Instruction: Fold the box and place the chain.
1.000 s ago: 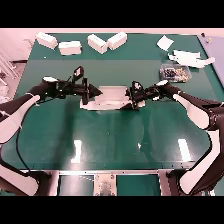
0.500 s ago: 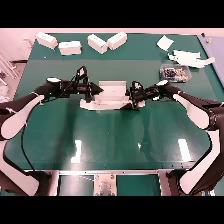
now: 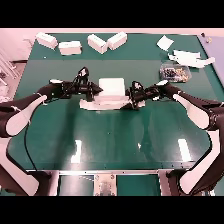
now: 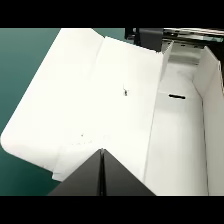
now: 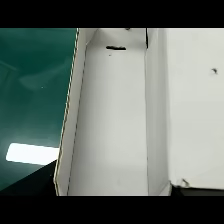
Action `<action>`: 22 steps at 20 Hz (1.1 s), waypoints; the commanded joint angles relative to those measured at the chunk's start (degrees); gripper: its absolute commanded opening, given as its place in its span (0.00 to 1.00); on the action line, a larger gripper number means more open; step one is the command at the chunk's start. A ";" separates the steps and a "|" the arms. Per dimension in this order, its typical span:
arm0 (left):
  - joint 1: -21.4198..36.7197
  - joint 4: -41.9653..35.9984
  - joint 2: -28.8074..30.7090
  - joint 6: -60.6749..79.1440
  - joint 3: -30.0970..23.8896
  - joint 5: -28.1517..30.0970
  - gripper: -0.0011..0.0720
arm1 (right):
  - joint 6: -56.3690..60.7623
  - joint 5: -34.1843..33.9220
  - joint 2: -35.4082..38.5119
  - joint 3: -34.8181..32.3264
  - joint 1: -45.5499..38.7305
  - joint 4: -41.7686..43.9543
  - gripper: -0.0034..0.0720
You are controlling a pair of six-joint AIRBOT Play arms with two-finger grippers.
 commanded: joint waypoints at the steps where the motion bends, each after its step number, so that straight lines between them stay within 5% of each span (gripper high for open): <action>1: -0.90 1.25 -0.85 -1.44 0.07 3.28 0.05 | 0.00 0.02 -0.02 0.00 0.00 -0.07 0.80; 8: -2.75 2.89 -0.83 0.35 0.55 6.01 0.05 | -0.02 0.02 -0.02 0.00 0.00 -0.07 0.80; 10: -2.75 2.89 -0.81 0.26 1.75 6.43 0.32 | -0.02 0.02 -0.02 0.00 0.00 -0.09 0.80; 13: -2.40 2.95 -0.55 0.28 3.98 6.36 0.32 | 0.00 0.02 -0.02 0.00 0.00 -0.07 0.80; 15: -2.08 3.02 -0.42 -0.20 5.53 5.29 0.60 | -0.02 0.02 -0.02 0.00 0.00 -0.07 0.80; 22: 2.29 2.93 -0.42 -2.29 11.23 -10.38 0.61 | 0.00 0.02 -0.02 0.00 0.00 -0.09 0.80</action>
